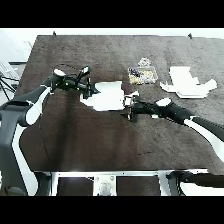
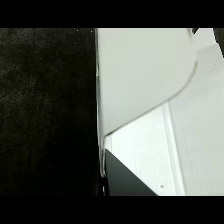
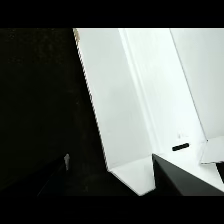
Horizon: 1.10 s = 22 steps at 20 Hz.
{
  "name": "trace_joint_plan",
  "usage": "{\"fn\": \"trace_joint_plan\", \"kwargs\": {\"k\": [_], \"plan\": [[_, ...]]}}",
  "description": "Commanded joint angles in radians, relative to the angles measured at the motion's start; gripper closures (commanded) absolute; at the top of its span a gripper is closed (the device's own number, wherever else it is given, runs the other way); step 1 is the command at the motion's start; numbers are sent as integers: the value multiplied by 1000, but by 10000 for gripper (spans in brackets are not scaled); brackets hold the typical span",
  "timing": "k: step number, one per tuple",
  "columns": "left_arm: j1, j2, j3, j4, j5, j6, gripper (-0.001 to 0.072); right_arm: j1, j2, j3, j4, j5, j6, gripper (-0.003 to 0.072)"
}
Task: Fold the box and place the chain.
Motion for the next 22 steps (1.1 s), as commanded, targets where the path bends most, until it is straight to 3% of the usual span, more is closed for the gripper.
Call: {"fn": "trace_joint_plan", "kwargs": {"k": [1, 6, 18, 22], "plan": [[1, 0, 0, 0, 2, 0, 689, 3, -43, 35, 8, -41, -6, 87], [1, 0, 0, 0, 1, 0, 689, -18, -45, 138, 18, -49, 65, 87], [1, 0, 0, 0, 1, 0, 689, -47, -100, 184, 35, -42, 54, 87], [1, 0, 0, 0, 2, 0, 689, -62, -122, 236, 34, 32, 58, 87]]}}
